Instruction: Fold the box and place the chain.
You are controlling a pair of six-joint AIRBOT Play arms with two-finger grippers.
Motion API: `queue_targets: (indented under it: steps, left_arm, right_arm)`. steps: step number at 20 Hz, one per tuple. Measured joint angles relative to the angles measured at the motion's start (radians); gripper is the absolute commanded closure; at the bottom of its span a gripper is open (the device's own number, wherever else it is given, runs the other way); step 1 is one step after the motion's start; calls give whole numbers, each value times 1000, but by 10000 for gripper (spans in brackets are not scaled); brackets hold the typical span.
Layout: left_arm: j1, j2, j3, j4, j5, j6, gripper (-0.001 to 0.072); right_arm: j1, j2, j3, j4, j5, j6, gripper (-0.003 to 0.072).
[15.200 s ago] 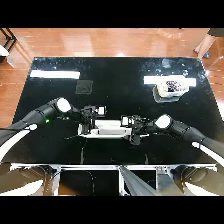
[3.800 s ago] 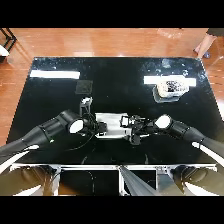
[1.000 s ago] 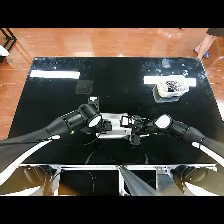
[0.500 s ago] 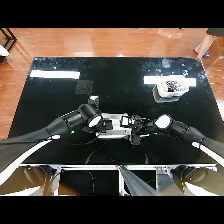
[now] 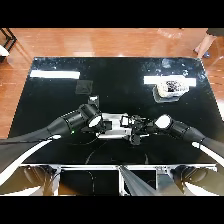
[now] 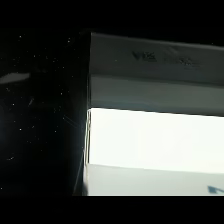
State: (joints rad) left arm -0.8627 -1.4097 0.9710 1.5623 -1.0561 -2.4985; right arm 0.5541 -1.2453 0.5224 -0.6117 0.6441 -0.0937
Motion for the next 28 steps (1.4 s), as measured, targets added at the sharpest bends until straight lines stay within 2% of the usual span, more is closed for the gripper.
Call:
queue_targets:
  steps: [13,14,15,16,18,20,28]
  left_arm:
    - [0,-7,0,0,-3,0,416]
    - [0,-8,0,0,-3,0,428]
    - [0,-8,0,0,-5,0,530]
    - [0,-9,0,1,-18,2,571]
    - [0,-10,0,1,-23,7,582]
    - [0,-11,0,0,-24,5,682]
    - [0,-12,0,-4,-24,3,689]
  right_arm:
    - [0,0,0,0,0,0,447]
    - [0,0,0,0,0,0,447]
    - [0,0,0,0,0,0,447]
    - [0,0,0,-1,0,0,447]
    - [0,0,0,-2,1,-3,447]
    - [0,0,0,-2,1,-2,447]
    - [0,0,0,-2,0,0,447]
